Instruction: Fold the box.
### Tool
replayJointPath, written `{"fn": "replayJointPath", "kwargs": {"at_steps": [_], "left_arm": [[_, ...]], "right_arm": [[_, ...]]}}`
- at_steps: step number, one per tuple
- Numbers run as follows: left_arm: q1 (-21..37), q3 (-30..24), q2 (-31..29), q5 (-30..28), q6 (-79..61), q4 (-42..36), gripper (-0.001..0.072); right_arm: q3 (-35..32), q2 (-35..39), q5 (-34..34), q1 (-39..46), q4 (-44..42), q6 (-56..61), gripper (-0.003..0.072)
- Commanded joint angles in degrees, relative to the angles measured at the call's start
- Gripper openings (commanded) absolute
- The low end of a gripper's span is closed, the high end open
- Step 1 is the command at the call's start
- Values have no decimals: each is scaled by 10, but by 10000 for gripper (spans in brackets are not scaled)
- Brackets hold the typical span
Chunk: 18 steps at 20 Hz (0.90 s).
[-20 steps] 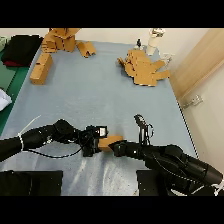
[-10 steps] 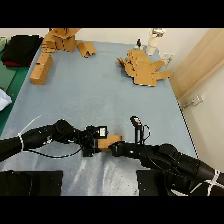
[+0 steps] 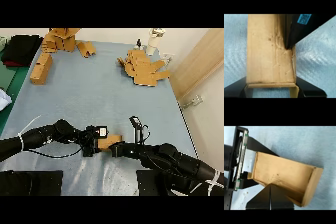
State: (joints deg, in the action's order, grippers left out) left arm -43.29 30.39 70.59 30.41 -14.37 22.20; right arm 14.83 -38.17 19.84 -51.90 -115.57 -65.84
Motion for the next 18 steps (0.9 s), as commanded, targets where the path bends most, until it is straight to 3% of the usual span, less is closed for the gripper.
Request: {"fn": "replayJointPath", "kwargs": {"at_steps": [1,3,6,8,18], "left_arm": [[0,0,0,0,-1,1,521],[0,0,0,0,-1,1,521],[1,0,0,0,-2,1,521],[0,0,0,0,-1,1,521],[0,0,0,-13,-1,1,521]], "right_arm": [[24,63,31,2,56,-1,3],[47,115,131,20,176,60,3],[80,153,366,72,393,212,3],[90,154,446,106,440,221,4],[91,153,434,130,396,284,3]]}}
